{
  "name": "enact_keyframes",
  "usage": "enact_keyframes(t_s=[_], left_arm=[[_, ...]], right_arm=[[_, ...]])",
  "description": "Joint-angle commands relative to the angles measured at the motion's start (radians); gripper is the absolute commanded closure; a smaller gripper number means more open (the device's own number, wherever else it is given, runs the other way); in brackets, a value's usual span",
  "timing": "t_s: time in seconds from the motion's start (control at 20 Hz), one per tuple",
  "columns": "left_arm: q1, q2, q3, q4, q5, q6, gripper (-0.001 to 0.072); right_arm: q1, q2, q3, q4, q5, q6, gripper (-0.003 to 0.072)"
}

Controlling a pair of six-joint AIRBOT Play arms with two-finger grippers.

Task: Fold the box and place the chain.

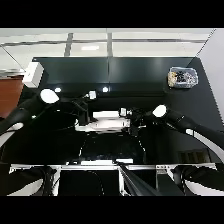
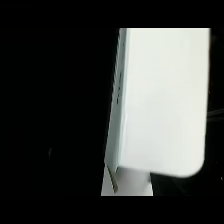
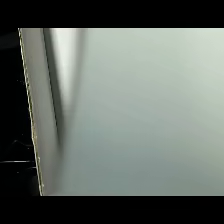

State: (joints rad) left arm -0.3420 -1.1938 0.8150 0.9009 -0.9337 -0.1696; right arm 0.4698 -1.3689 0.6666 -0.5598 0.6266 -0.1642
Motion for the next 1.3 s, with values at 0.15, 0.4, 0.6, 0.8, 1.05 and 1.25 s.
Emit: enact_keyframes(t_s=[0.15,0.4,0.6,0.8,1.05,1.25], left_arm=[[0.104,0.139,-0.005,0.169,-0.411,-0.46,0.0649],[0.064,0.135,-0.202,-0.296,-0.187,-0.453,0.0681],[0.028,0.115,-0.224,-0.58,0.238,-0.305,0.068],[0.029,-0.011,-0.117,-0.476,0.305,-0.284,0.0681],[0.03,-0.216,-0.014,-0.285,0.122,-0.388,0.0681],[0.03,-0.29,-0.005,-0.287,0.073,-0.386,0.0682]], right_arm=[[0.0,0.0,0.0,0.001,-0.003,0.003,0.0459],[0.0,0.0,0.0,0.001,-0.003,0.003,0.0459],[0.0,0.0,0.0,0.001,-0.003,0.003,0.0459],[0.0,0.0,0.0,0.001,-0.003,0.003,0.0459],[0.0,0.0,0.0,0.001,-0.003,0.003,0.0459],[0.0,0.0,0.0,0.002,-0.003,0.003,0.0459]])
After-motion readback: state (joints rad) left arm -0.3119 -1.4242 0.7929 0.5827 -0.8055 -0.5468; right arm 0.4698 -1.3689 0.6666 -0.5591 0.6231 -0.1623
